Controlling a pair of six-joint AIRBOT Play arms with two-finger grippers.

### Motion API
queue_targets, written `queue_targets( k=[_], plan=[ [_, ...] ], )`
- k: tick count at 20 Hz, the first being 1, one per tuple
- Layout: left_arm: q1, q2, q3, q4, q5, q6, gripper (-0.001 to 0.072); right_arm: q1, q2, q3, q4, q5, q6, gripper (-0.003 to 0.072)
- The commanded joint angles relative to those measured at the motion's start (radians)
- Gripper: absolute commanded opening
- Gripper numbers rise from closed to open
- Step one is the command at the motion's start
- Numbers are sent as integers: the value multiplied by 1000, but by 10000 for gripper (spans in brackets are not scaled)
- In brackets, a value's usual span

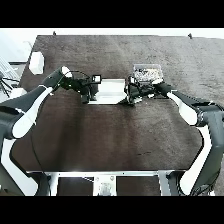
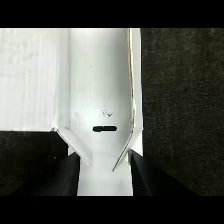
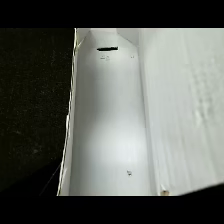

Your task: Fold the box and place the chain.

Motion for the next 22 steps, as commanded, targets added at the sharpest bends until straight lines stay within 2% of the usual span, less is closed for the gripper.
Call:
queue_targets(
  k=[1, 7, 18, 22],
  plan=[
    [-2, -11, 0, -29, 2, 11, 349, 0, 0, 0, 0, 0, 0, 437],
    [-15, -24, 0, -25, 1, 31, 349, 0, 0, 0, 0, 0, 0, 437],
    [-14, -23, 8, 86, 21, 29, 350, 0, 0, 0, 0, 0, 0, 437],
    [-18, -23, 8, 66, 47, 31, 349, 0, 0, 0, 0, 0, 0, 437]
  ],
)
